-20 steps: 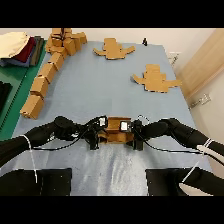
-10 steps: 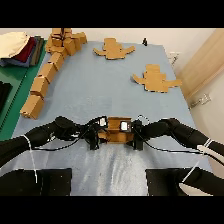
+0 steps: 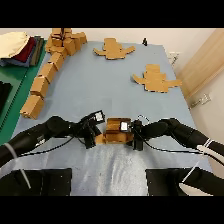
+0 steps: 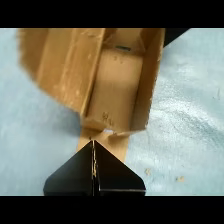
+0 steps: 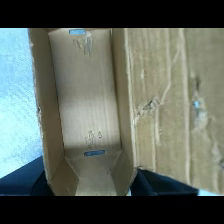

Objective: Fold the box.

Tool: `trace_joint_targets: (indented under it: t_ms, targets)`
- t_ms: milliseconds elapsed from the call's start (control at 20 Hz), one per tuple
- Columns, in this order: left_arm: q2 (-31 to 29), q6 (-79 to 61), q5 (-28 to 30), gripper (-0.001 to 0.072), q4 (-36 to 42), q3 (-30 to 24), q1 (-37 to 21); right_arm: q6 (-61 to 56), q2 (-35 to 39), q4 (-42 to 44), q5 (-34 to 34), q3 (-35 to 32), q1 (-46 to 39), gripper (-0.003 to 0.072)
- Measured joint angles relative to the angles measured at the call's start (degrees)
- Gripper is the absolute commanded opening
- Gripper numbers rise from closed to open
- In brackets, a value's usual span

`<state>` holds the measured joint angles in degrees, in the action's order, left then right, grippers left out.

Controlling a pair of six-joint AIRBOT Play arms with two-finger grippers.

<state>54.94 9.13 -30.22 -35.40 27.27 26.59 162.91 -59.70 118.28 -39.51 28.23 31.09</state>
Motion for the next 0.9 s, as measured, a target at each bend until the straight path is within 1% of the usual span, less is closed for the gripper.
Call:
trace_joint_targets:
  t_ms: [150, 250, 350, 400, 500, 600, 700, 900]
  targets:
    - [-9.57, 27.41, -4.61, 0.0015, -16.98, 0.00, -2.80, 0.00, 0.00, -0.02, 0.00, 0.00, 0.00, 0.0585]
    - [-15.34, 47.17, -10.27, 0.0015, -27.96, 0.00, -6.32, 0.00, 0.00, -0.02, 0.00, 0.00, 0.00, 0.0585]
    - [-18.47, 60.85, -15.82, 0.0014, -33.88, -0.24, -9.77, -0.02, 0.00, -0.02, 0.00, 0.00, 0.00, 0.0585]
    - [-19.02, 65.16, -17.90, 0.0014, -34.69, -0.61, -11.02, 0.00, 0.00, -0.02, 0.00, 0.00, 0.00, 0.0585]
    - [-18.34, 70.88, -19.80, 0.0014, -32.98, -1.88, -12.61, 0.00, 0.00, -0.02, 0.00, 0.00, 0.00, 0.0585]
    - [-15.76, 73.05, -19.21, 0.0014, -28.96, -3.28, -13.44, 0.00, 0.00, -0.02, 0.00, 0.00, 0.00, 0.0585]
    - [-12.31, 72.24, -17.09, 0.0014, -23.43, -4.15, -13.99, 0.00, 0.00, -0.02, 0.00, 0.00, 0.00, 0.0585]
    - [-5.27, 65.40, -13.44, 0.0013, -10.40, -4.87, -14.19, -0.02, 0.00, -0.02, 0.02, 0.00, 0.00, 0.0585]
